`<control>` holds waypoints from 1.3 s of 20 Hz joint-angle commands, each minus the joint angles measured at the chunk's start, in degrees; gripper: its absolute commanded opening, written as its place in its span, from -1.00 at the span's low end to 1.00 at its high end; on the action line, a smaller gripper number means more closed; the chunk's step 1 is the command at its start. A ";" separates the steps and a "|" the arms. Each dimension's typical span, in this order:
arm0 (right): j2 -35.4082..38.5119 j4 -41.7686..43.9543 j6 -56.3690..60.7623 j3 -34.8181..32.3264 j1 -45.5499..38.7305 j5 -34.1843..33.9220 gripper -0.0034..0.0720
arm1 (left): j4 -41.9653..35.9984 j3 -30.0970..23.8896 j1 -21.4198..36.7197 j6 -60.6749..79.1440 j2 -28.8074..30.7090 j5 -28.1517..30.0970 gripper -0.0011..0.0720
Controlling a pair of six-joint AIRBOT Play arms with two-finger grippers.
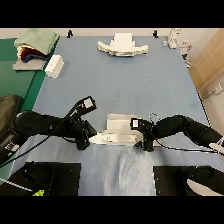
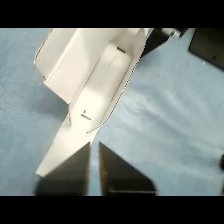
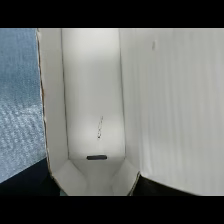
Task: Fold the box.
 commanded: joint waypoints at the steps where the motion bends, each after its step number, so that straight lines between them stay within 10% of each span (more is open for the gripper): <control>1: 0.02 0.02 0.04 0.07 -0.02 0.02 0.57 | -4.09 -4.79 3.39 18.62 1.16 1.03 0.90; 19: 0.02 0.02 0.04 0.07 -0.02 0.02 0.57 | -19.56 -9.51 -2.29 51.12 -21.00 21.00 0.60; 21: 0.02 0.02 0.04 0.07 -0.02 0.02 0.57 | -20.83 -9.33 -3.43 53.81 -21.77 20.85 -0.62; 26: 0.02 0.02 0.04 0.07 -0.02 0.02 0.57 | -21.00 -9.29 -5.62 55.17 -22.01 24.26 -0.67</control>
